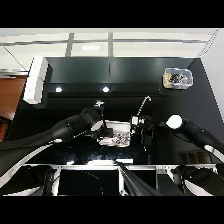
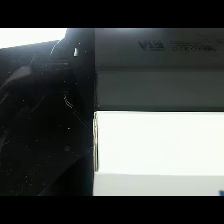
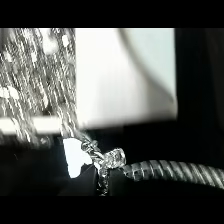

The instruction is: Fold the box and place the chain.

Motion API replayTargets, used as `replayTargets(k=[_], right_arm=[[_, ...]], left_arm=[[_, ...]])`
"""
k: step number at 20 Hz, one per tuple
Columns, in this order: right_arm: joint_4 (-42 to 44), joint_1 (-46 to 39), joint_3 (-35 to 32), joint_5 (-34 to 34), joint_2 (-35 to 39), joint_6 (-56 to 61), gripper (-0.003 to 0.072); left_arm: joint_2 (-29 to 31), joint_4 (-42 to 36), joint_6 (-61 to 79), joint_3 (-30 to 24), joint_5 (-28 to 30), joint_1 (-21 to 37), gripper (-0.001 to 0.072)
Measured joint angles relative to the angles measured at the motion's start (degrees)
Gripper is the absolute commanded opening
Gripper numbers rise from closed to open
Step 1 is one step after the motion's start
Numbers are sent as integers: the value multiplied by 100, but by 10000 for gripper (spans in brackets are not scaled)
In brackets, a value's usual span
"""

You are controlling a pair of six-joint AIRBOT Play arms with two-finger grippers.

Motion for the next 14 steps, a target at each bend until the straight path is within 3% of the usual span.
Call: replayTargets(k=[9,14], right_arm=[[-249,-11,439,1106,2142,3169,16],[254,-11,752,1770,2551,4319,16]], left_arm=[[-2,0,0,0,0,0,28],[0,0,0,0,0,0,28]])
